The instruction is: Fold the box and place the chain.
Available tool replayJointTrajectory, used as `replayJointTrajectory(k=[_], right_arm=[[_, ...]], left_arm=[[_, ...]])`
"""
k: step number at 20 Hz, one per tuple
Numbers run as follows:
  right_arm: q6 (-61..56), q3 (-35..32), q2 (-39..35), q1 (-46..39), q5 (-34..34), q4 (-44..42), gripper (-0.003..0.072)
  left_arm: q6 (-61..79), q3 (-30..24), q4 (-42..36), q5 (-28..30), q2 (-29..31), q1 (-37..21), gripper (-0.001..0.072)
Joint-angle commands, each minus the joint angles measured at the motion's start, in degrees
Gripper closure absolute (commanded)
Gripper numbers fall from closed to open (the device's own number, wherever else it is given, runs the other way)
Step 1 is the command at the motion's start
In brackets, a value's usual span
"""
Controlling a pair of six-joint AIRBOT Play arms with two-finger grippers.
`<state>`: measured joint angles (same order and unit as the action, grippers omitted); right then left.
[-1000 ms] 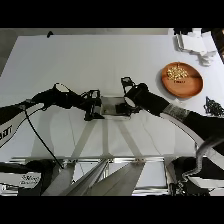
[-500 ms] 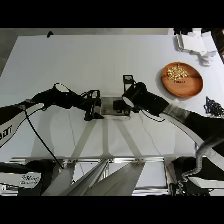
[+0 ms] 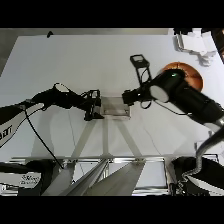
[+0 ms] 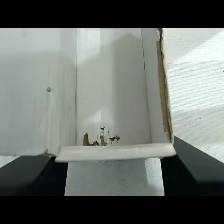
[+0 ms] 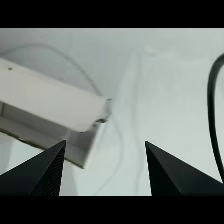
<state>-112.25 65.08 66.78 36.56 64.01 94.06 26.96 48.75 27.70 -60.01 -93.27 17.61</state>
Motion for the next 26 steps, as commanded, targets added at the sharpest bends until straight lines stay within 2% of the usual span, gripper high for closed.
replayJointTrajectory(k=[1,2,3,5,9,12,15,19,22,24,25,26], right_arm=[[9.29,0.04,-5.49,-10.95,-0.37,0.2,0.0133],[9.99,0.04,-5.29,-16.28,-1.4,0.02,0.0094],[12.31,0.04,-4.55,-21.22,-1.64,-0.68,0.0022],[18.25,0.04,-1.49,-30.95,-2.29,-4.55,-0.0008],[26.95,1.2,9.53,-44.0,-12.55,-11.34,-0.0023],[31.04,11.41,23.45,-47.12,-11.28,-11.61,-0.0026],[33.38,21.46,35.06,-47.41,-13.33,-11.56,-0.0027],[33.38,25.57,42.71,-47.41,-20.11,-11.56,-0.0018],[33.44,25.55,44.94,-47.25,-18.88,-11.5,0.0056],[33.48,25.55,44.87,-46.49,-17.81,-11.28,0.0268],[33.51,25.57,44.63,-45.92,-17.14,-11.06,0.0403],[33.53,25.55,44.22,-45.35,-16.17,-10.4,0.0573]], left_arm=[[-0.02,0.0,-0.02,0.0,0.02,0.0,0.0361],[-0.02,0.02,0.02,0.0,0.02,0.0,0.0361],[-0.02,0.02,0.0,0.0,0.02,0.0,0.0361],[-0.02,0.02,0.0,0.0,0.02,0.0,0.0361],[-0.02,0.02,0.0,0.0,0.02,0.0,0.0361],[-0.02,0.0,0.0,0.0,0.02,0.0,0.0361],[-0.02,0.02,0.0,0.0,0.02,0.0,0.0361],[-0.02,0.02,0.0,0.0,0.02,0.0,0.0361],[-0.02,0.02,0.02,0.0,0.02,0.0,0.0361],[-0.02,0.02,0.0,0.0,0.02,0.0,0.0361],[-0.02,0.02,0.0,0.0,0.02,0.0,0.0361],[-0.02,0.02,0.0,-0.02,0.02,0.0,0.0361]])
